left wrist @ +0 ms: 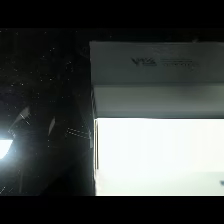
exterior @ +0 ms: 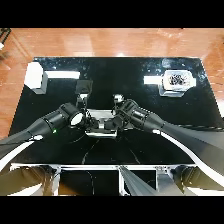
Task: Fold the box and place the chain.
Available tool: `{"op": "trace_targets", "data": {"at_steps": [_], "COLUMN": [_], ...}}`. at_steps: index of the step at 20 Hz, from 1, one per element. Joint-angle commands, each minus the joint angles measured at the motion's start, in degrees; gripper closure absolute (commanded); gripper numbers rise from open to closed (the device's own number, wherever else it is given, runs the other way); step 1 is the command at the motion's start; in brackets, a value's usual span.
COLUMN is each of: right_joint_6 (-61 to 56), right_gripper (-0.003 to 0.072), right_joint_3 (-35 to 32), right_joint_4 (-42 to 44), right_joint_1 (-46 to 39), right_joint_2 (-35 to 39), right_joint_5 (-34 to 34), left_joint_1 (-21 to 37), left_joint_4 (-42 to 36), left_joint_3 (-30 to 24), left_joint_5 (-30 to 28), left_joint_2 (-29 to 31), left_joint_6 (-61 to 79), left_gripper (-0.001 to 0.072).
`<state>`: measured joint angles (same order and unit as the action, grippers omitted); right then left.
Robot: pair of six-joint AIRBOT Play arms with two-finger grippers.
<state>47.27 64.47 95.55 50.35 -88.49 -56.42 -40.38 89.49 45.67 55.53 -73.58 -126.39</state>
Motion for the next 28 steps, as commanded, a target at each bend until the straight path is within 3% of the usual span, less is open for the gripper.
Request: {"op": "trace_targets", "data": {"at_steps": [1,6,7,9,10,11,12,22,23,24,28], "right_joint_6": [0.0,-0.3,-0.3,-0.3,-0.1,0.1,0.7,1.2,1.2,1.2,2.3], "right_gripper": [0.039,0.0392,0.0481,0.0492,0.0564,0.058,0.0667,0.0654,0.0564,0.0398,0.0397], "right_joint_3": [0.0,0.0,0.0,0.0,0.0,0.0,0.0,0.0,0.0,0.1,0.1], "right_joint_4": [0.3,1.5,1.8,1.9,1.9,1.9,1.9,1.9,1.9,1.9,1.9], "right_joint_1": [0.0,0.0,0.0,0.0,0.0,0.1,0.1,0.1,0.1,0.1,0.1], "right_joint_2": [-0.1,-0.1,-0.1,-0.1,-0.1,-0.1,-0.1,-0.1,-0.1,-0.1,-0.1], "right_joint_5": [0.3,0.5,0.7,1.0,0.9,1.0,1.0,1.4,1.4,1.3,1.2], "left_joint_1": [0.0,0.0,0.0,0.0,0.0,0.0,0.0,0.0,0.0,0.0,0.0], "left_joint_4": [0.0,0.0,0.0,0.0,0.0,0.0,0.0,0.0,0.0,0.0,0.0], "left_joint_3": [0.0,0.0,0.0,0.0,0.0,0.0,0.0,0.0,0.0,0.0,0.0], "left_joint_5": [-0.1,-0.3,-0.3,-0.3,-0.3,-0.3,-0.3,-0.3,-0.3,-0.3,-0.3], "left_joint_2": [0.0,0.0,0.0,0.0,0.0,0.0,0.0,0.0,0.0,0.0,0.0], "left_joint_6": [0.0,0.0,0.0,0.0,0.0,0.0,0.0,0.0,0.0,0.0,0.0], "left_gripper": [0.0695,0.0695,0.0694,0.0694,0.0695,0.0695,0.0695,0.0695,0.0694,0.0695,0.0695]}}
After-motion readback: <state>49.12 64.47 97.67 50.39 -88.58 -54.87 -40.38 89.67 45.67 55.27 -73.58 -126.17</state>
